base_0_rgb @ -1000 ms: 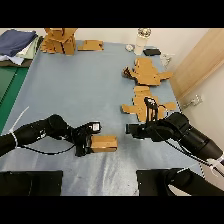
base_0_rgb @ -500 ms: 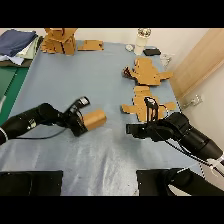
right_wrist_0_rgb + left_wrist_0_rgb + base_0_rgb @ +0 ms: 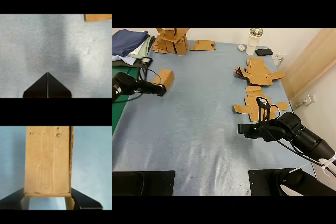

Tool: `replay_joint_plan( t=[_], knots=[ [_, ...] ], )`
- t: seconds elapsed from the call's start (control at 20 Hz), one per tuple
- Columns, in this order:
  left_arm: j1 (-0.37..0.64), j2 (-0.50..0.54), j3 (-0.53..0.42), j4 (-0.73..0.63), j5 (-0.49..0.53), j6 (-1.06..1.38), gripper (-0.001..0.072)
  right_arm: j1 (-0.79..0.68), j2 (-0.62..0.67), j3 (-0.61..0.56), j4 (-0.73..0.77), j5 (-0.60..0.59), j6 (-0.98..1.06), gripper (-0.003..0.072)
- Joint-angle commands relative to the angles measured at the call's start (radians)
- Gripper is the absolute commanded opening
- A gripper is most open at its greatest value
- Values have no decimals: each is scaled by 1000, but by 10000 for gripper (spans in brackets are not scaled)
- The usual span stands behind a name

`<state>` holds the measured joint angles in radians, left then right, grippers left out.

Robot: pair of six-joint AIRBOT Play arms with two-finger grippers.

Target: Fold the box.

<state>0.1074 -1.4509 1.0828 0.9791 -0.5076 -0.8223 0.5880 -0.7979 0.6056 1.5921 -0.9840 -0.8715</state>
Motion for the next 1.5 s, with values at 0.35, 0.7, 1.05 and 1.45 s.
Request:
replay_joint_plan(
  t=[0.35,0.7,1.05,1.45],
  knots=[
    [116,-455,506,170,-51,-276,396,0,-1,1,1,9,0,2],
    [117,-504,572,171,-35,-266,400,0,-1,1,1,10,0,2],
    [129,-493,585,196,-198,-270,705,0,-1,1,2,11,0,2],
    [190,-386,619,201,-699,-317,115,0,-1,1,13,34,0,3]
  ],
)
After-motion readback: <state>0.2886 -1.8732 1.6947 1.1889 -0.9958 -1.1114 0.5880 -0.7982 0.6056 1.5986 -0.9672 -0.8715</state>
